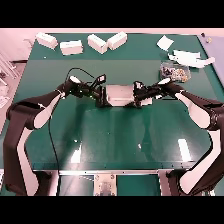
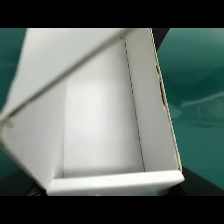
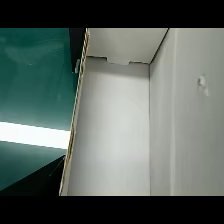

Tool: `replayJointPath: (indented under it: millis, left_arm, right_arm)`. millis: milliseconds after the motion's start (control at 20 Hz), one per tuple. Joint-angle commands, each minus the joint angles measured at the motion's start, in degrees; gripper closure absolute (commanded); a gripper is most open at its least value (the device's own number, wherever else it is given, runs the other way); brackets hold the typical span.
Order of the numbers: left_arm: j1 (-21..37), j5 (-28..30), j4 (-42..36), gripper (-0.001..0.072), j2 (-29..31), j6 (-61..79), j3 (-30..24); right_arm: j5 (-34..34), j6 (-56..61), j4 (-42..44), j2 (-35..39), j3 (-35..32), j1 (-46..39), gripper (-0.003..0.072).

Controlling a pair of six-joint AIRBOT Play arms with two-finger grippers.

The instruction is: Fold the box and place the chain.

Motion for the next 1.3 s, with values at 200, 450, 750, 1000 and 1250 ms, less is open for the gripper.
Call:
replayJointPath:
  millis: [200,450,750,1000,1250]
  left_arm:
    - [0.0,3.8,-0.4,0.0148,-0.1,2.2,0.0]
    - [0.0,3.7,-0.3,0.0148,-0.1,2.1,0.0]
    - [0.0,3.8,-0.4,0.0147,0.0,1.7,0.0]
    - [0.0,3.8,-0.5,0.0147,0.0,1.7,0.0]
    - [0.0,3.8,-0.5,0.0148,0.0,1.7,0.0]
  right_arm:
    - [0.9,0.1,-0.3,0.0,-0.1,-2.4,0.0109]
    - [0.9,0.1,-0.3,0.0,-0.1,-3.6,0.0109]
    - [0.9,0.1,-0.3,0.0,-0.1,-3.5,0.0109]
    - [1.0,0.1,0.5,0.0,-0.1,-3.5,0.0109]
    - [1.4,0.9,0.9,0.1,0.0,-3.9,0.0053]
